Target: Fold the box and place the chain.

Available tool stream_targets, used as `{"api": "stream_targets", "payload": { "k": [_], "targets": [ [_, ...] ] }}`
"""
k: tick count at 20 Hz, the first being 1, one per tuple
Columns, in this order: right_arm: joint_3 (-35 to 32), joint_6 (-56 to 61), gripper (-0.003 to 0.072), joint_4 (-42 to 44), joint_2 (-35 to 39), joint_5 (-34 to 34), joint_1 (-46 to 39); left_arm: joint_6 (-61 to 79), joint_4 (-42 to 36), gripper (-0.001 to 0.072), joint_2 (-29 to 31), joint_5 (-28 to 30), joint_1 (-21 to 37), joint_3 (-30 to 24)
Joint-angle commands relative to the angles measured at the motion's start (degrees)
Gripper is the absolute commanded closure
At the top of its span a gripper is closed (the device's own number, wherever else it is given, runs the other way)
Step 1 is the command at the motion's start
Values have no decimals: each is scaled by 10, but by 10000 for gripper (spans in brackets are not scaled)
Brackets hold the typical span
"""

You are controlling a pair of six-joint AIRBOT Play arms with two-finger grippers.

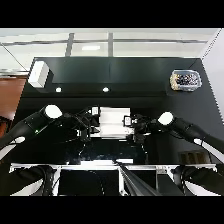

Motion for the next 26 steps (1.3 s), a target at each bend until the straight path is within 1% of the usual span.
{"api": "stream_targets", "payload": {
  "k": [1,4,6,8,10,11,12,13,14,15,16,17,18,19,20,21,24,26],
  "targets": [
    [0,0,610,0,0,0,0,0,-17,491,-9,9,-1,0],
    [0,0,610,0,0,0,0,1,-64,496,-34,15,-13,0],
    [0,0,610,0,0,0,0,0,-75,505,-47,22,-17,0],
    [0,0,610,0,0,0,1,0,-64,608,-47,22,-17,0],
    [0,0,610,0,0,0,0,0,-61,616,-47,20,-17,0],
    [0,0,610,0,0,0,0,1,-61,577,-47,20,-17,0],
    [0,0,610,0,0,0,0,2,-61,408,-47,22,-19,0],
    [0,0,610,0,0,0,0,2,-61,400,-47,21,-19,0],
    [0,0,610,0,0,-1,0,1,-61,483,-47,21,-19,0],
    [0,0,610,0,0,-2,1,1,-61,593,-47,20,-19,0],
    [0,0,610,0,0,-5,1,2,-62,566,-47,20,-22,0],
    [0,0,610,0,0,-9,0,2,-62,424,-47,24,-26,0],
    [0,0,610,0,0,-11,0,0,-61,425,-47,30,-28,0],
    [0,0,610,0,0,-11,0,0,-61,504,-47,32,-28,0],
    [0,0,610,0,0,-11,0,0,-61,633,-47,34,-26,0],
    [0,0,610,0,0,-11,0,-1,-61,683,-47,31,-23,0],
    [0,0,610,0,0,-10,0,-55,-49,684,-24,27,3,0],
    [0,0,610,0,0,-8,0,-127,-9,683,10,26,45,0]
  ]
}}
